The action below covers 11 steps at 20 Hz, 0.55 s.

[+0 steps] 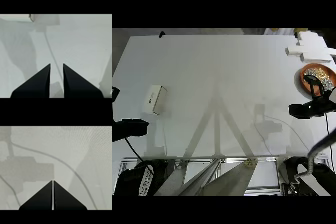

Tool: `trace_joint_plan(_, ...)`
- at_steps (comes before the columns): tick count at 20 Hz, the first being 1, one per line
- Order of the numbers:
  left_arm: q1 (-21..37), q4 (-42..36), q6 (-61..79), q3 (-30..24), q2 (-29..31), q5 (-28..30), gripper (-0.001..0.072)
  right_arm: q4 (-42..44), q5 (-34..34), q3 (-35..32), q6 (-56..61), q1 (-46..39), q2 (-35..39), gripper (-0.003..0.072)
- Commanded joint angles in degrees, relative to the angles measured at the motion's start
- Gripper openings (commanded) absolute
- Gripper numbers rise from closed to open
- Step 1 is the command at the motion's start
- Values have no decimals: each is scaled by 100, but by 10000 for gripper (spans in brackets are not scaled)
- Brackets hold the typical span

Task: Fold the box and place the chain.

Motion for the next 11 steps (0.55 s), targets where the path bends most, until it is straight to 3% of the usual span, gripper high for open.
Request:
trace_joint_plan(1,-4,177,-57,-420,13,267,183,0,0,4,2,-2,4,19)
trace_joint_plan(3,-4,168,-52,-452,13,334,236,0,0,7,2,0,4,19)
trace_joint_plan(11,-4,164,-11,-452,13,542,238,2,0,7,2,-2,4,19)
